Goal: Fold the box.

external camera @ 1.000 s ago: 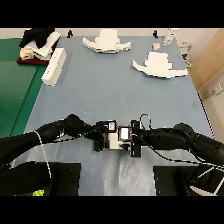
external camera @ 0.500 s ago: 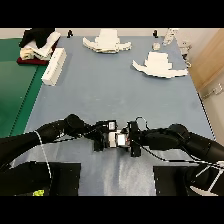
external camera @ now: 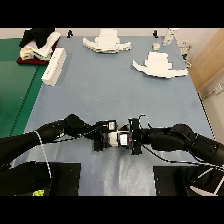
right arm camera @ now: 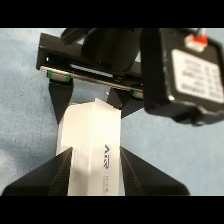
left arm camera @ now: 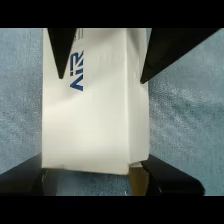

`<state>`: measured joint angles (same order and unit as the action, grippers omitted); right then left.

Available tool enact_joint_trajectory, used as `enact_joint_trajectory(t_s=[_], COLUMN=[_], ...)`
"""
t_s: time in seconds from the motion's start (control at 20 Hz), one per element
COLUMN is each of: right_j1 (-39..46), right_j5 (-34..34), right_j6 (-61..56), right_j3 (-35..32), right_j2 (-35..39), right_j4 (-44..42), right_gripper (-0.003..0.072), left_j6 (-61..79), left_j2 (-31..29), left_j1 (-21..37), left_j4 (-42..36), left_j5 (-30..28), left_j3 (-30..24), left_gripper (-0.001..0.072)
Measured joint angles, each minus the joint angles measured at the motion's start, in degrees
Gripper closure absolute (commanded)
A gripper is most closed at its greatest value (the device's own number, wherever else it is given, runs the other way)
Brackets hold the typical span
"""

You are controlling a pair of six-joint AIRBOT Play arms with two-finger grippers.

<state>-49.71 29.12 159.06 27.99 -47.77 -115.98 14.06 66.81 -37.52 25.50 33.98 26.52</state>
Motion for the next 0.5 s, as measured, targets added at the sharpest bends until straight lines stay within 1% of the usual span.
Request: enact_joint_trajectory(t_s=[0.1, 0.2, 0.25, 0.3, 0.5], right_j1=[0.0, 0.0, 0.0, 0.0, 0.1], right_j5=[-1.2, -2.5, -2.9, -3.2, -3.7], right_j6=[0.0, 0.0, 0.0, 0.0, 0.0], right_j3=[0.0, 0.0, 0.0, 0.0, 0.0], right_j2=[0.2, 0.2, 0.2, 0.1, -1.4], right_j4=[0.6, 1.0, 1.3, 1.4, 1.4], right_gripper=[0.0226, 0.0255, 0.0256, 0.0289, 0.0289], left_j6=[0.0, 0.0, 0.0, 0.0, 0.0], left_j2=[0.0, 0.0, 0.0, 0.0, 0.0], left_j1=[0.0, 0.0, 0.0, 0.0, 0.0], left_j4=[0.0, 0.0, 0.0, 0.0, 0.0], left_j5=[0.0, 0.0, 0.0, 0.0, -0.1], left_j3=[0.0, 0.0, 0.0, 0.0, 0.0], left_gripper=[0.0247, 0.0248, 0.0248, 0.0247, 0.0247])
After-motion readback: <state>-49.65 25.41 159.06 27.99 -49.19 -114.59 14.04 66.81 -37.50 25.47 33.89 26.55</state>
